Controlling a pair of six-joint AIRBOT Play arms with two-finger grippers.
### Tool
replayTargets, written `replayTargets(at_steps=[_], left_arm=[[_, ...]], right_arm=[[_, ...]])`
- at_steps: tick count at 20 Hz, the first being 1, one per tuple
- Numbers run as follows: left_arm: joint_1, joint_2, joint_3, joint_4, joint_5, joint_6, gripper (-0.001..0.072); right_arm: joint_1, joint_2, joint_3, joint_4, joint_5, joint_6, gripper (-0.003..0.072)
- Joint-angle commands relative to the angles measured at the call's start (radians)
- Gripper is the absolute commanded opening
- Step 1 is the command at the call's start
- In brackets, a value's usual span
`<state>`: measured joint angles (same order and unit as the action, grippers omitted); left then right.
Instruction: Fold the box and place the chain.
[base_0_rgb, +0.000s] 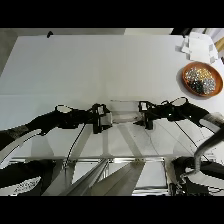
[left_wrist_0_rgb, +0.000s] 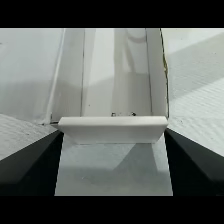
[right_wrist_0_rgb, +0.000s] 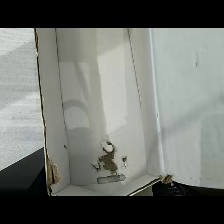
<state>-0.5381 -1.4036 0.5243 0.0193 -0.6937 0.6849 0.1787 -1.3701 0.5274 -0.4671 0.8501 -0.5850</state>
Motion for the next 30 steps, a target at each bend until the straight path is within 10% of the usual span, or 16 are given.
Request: replayTargets(at_steps=[1,16,18,21,30], left_arm=[[-0.003,-0.003,0.002,-0.012,0.006,0.005,0.0703],[-0.060,-0.048,0.064,-0.024,0.024,-0.009,0.0694],[-0.060,-0.048,0.064,-0.024,0.024,-0.009,0.0615],[-0.058,-0.048,0.064,-0.031,0.025,-0.010,0.0189],[-0.060,-0.047,0.064,-0.034,0.047,-0.017,0.0209]], right_arm=[[0.001,0.001,0.000,0.000,0.000,0.000,0.0421],[0.001,0.001,0.000,0.000,0.000,0.000,0.0421],[0.001,0.001,0.000,0.000,0.000,0.000,0.0421],[0.001,0.001,0.000,0.000,0.000,0.000,0.0421],[0.001,0.001,0.000,0.000,0.000,0.000,0.0421]])
